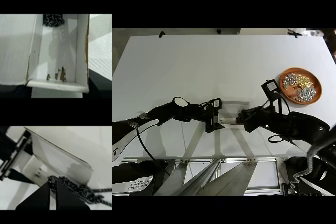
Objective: Fold the box and place the chain.
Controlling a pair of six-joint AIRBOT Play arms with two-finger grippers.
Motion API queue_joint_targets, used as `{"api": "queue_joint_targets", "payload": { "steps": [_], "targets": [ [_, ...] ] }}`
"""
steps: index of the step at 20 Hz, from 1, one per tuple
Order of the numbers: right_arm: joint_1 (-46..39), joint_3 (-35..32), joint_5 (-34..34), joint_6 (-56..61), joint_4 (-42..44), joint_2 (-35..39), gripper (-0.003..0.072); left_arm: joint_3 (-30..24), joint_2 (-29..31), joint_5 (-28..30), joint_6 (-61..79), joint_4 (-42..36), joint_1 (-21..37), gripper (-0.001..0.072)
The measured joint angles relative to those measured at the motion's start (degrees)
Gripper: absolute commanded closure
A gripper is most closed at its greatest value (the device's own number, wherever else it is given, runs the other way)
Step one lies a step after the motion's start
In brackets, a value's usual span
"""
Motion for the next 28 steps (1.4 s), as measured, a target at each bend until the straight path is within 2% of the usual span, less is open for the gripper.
{"api": "queue_joint_targets", "payload": {
  "steps": [8, 10, 12, 14, 17, 18, 19, 20, 23, 24, 25, 26, 27, 28],
  "targets": [
    [3.19, 0.0, -14.45, 1.75, 7.26, -12.85, 0.0663, 0.0, 0.0, 0.0, -0.02, 0.0, 0.0, 0.0696],
    [3.21, 0.0, -15.8, 1.7, 8.79, -15.34, 0.0509, 0.0, 0.0, 0.0, 0.0, 0.0, 0.0, 0.0696],
    [2.64, 0.15, -15.26, 1.57, 9.75, -16.5, 0.0485, 0.0, 0.0, 0.0, 0.0, 0.0, 0.0, 0.0696],
    [0.79, 0.57, -12.96, 0.66, 10.27, -15.87, 0.049, 0.0, 0.0, 0.0, 0.0, 0.0, 0.0, 0.0696],
    [-4.76, 1.05, -7.54, -6.45, 11.65, -10.43, 0.0509, 0.0, 0.0, 0.0, 0.0, 0.0, 0.0, 0.0696],
    [-7.45, 1.14, -4.57, -11.02, 12.5, -7.69, 0.0539, 0.0, 0.0, 0.02, 0.0, 0.0, 0.0, 0.0696],
    [-10.51, 1.2, -1.01, -16.39, 13.49, -5.01, 0.0651, 0.0, 0.0, 0.0, 0.0, 0.0, 0.0, 0.0696],
    [-13.66, 1.25, 2.71, -22.14, 14.78, -2.89, 0.068, 0.0, 0.0, 0.0, 0.0, 0.0, 0.0, 0.0696],
    [-23.8, 1.27, 16.11, -47.82, 21.51, -0.5, 0.0678, 0.0, 0.0, 0.0, -0.02, 0.0, 0.0, 0.0696],
    [-26.45, 1.27, 20.06, -57.75, 23.41, -1.14, 0.0654, 0.02, 0.0, 0.0, 0.0, 0.0, 0.0, 0.0696],
    [-28.76, 1.25, 23.34, -68.15, 24.92, -2.38, 0.0458, 0.0, 0.0, 0.0, 0.0, 0.0, 0.0, 0.0696],
    [-30.47, 1.25, 25.64, -77.83, 26.21, -4.0, 0.019, 0.0, 0.0, 0.0, 0.0, 0.0, 0.0, 0.0696],
    [-31.61, 1.25, 26.99, -85.83, 27.21, -5.84, 0.0049, 0.02, 0.0, 0.0, -0.02, 0.0, 0.0, 0.0696],
    [-32.41, 1.25, 27.74, -92.56, 28.28, -8.0, 0.0005, 0.0, 0.0, 0.0, -0.02, 0.0, 0.0, 0.0696]
  ]
}}
